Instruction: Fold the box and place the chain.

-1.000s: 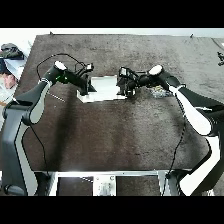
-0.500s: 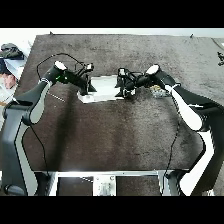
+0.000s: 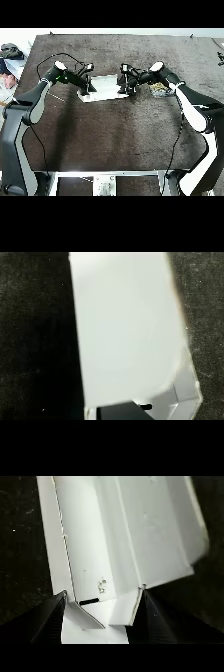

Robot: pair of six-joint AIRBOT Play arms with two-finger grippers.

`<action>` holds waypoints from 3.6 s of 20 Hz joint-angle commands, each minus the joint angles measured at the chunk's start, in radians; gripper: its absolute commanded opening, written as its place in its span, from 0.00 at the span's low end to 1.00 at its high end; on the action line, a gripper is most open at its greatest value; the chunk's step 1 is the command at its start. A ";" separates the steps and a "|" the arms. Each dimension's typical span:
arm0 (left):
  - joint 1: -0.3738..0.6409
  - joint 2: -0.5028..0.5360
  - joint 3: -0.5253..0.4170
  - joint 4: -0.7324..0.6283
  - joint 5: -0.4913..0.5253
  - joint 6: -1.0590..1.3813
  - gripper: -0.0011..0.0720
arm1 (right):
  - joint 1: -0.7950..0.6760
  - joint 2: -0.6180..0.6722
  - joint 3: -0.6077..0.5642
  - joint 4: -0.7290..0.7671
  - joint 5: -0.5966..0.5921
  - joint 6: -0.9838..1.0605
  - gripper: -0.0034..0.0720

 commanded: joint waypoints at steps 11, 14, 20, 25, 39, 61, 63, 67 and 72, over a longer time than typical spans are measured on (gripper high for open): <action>0.001 0.000 0.000 0.001 0.000 0.000 0.03 | -0.004 -0.052 0.002 0.069 0.023 -0.081 0.81; 0.001 0.000 0.000 -0.003 0.000 0.000 0.03 | -0.005 -0.056 0.003 0.110 0.034 -0.118 0.81; 0.001 0.000 0.000 -0.014 0.000 0.000 0.03 | -0.004 -0.078 0.003 0.110 0.098 -0.124 0.81; 0.001 0.000 0.000 -0.014 0.001 0.001 0.03 | 0.002 -0.108 0.024 0.114 0.154 -0.109 0.81; 0.001 0.000 0.000 -0.014 0.002 0.001 0.03 | 0.036 -0.168 0.077 0.057 0.146 -0.072 0.81; 0.001 0.000 0.000 -0.014 0.002 0.001 0.03 | 0.024 -0.200 0.082 0.109 0.156 -0.076 0.67; 0.001 0.000 0.000 -0.014 0.002 0.001 0.03 | 0.024 -0.200 0.082 0.109 0.153 -0.076 0.48; 0.001 0.000 0.000 -0.014 0.002 0.002 0.03 | 0.024 -0.200 0.082 0.106 0.135 -0.076 0.48; 0.001 0.000 0.000 -0.014 0.002 0.002 0.03 | 0.024 -0.200 0.082 0.107 0.120 -0.075 0.48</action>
